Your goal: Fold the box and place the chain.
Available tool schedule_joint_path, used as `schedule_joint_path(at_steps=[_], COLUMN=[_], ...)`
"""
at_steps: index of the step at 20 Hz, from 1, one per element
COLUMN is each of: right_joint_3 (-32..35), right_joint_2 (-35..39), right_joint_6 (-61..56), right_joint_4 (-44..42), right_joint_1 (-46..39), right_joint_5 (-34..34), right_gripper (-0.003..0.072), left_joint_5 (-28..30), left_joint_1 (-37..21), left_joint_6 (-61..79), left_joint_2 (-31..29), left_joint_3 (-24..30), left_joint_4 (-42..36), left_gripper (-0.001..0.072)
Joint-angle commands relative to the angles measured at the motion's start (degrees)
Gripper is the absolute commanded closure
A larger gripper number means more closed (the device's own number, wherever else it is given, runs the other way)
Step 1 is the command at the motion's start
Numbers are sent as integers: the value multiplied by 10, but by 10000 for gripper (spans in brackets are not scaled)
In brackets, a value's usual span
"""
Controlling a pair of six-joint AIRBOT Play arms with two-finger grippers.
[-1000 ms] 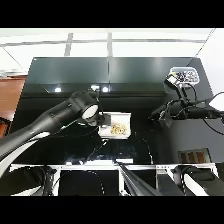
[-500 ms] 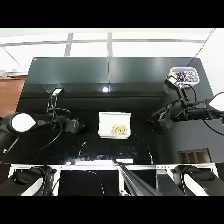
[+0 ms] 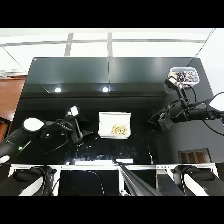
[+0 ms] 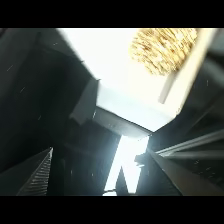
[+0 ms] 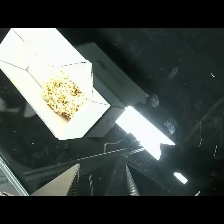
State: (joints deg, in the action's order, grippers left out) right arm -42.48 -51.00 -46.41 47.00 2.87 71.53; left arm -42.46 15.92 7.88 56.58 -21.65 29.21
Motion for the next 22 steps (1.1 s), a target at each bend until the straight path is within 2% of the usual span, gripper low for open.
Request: schedule_joint_path(at_steps=[1,3,6,10,19,22], right_joint_3=[0,0,0,0,0,0], right_joint_2=[0,0,0,0,0,0], right_joint_6=[-12,-14,-14,-14,-14,-14], right_joint_4=[-1,0,0,0,0,0], right_joint_1=[0,0,0,0,0,0], right_joint_5=[5,7,7,7,6,6], right_gripper=[336,336,336,336,336,336], left_joint_5=[-7,-47,-46,-67,-63,-61], left_joint_1=[35,37,39,39,40,58], left_joint_6=[142,179,163,156,97,97], left_joint_2=[86,134,158,161,161,161], left_joint_3=[-35,-63,-88,-91,-90,-90], left_joint_4=[-23,-39,-49,-42,-7,-16], left_gripper=[-5,-5,-4,-3,-2,-2])
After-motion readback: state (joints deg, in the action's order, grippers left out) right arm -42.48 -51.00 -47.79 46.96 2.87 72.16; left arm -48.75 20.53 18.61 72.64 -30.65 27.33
